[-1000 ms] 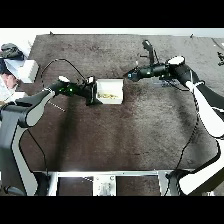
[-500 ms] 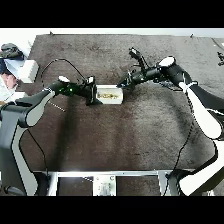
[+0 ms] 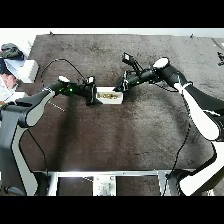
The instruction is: Fold the box and place the chain.
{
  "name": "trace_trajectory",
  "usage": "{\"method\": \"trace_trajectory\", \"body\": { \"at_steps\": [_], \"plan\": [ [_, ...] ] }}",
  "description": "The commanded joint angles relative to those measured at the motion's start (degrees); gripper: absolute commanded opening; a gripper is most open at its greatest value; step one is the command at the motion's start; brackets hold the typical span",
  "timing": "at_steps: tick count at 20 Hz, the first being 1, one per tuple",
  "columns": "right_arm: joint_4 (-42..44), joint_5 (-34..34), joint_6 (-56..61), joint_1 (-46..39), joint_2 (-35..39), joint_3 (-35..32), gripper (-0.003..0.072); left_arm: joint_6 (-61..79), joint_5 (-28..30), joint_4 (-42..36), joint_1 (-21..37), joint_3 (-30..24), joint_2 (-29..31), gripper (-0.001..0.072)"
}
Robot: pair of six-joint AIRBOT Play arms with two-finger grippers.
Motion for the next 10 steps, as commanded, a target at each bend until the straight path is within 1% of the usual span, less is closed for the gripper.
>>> {"method": "trace_trajectory", "body": {
  "at_steps": [1, 10],
  "plan": [
    [-0.42, -0.92, -1.6, 0.44, -0.68, -0.02, 0.0304, 0.02, 0.0, 0.0, 0.04, 0.02, -0.02, 0.0263],
    [-0.61, 0.74, -2.47, 1.16, -2.14, -0.02, 0.0306, 0.02, 0.0, 0.02, 0.04, 0.02, -0.02, 0.0264]
  ]
}}
